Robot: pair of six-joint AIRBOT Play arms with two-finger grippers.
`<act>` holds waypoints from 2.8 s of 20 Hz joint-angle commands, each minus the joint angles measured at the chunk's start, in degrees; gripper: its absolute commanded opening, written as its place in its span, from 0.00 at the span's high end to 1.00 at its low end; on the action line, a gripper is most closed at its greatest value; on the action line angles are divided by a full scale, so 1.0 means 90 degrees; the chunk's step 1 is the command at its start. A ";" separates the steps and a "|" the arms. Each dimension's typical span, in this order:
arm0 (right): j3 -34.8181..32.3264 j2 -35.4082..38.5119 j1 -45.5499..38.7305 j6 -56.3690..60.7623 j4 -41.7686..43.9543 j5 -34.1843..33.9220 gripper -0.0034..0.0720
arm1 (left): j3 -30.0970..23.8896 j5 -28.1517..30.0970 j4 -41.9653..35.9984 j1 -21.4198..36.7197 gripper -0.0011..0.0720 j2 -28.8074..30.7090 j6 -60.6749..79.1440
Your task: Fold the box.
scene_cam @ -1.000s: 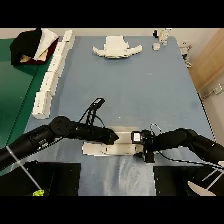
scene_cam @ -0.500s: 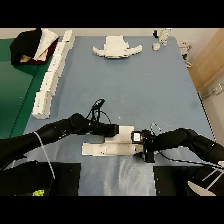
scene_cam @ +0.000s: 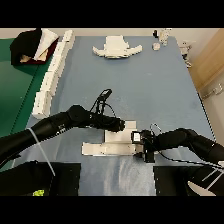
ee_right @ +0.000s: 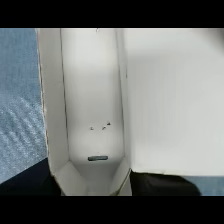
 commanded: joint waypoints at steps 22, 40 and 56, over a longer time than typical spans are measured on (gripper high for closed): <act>-0.0002 0.0000 0.0007 0.0002 0.0002 0.0000 0.26 | -0.2135 -0.1887 0.3451 0.0920 0.06 0.3558 0.4379; -0.0002 0.0000 0.0007 0.0002 -0.0002 0.0002 0.26 | -0.2178 -0.0848 0.1775 0.0143 0.52 0.1661 0.6375; -0.0002 0.0000 0.0007 0.0002 -0.0012 0.0002 0.26 | -0.2101 -0.0284 0.0709 -0.0017 0.85 0.1134 0.6902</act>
